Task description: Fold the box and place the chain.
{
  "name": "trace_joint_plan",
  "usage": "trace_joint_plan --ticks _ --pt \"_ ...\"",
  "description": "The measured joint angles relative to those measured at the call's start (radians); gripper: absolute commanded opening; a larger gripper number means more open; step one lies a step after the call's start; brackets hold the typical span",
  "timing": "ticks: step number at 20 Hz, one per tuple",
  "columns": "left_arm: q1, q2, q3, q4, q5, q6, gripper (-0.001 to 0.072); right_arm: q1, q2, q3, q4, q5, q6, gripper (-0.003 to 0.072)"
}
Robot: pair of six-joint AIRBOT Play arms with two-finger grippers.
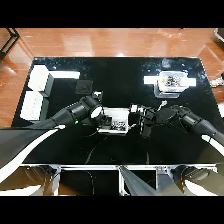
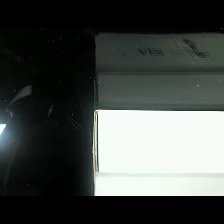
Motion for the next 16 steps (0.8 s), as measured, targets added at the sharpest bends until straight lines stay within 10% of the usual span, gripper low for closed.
trace_joint_plan --ticks 16 --pt "0.000 0.000 0.000 -0.003 0.002 0.000 0.0020 -0.097 0.365 0.377 0.112 -0.293 0.541 0.0021"
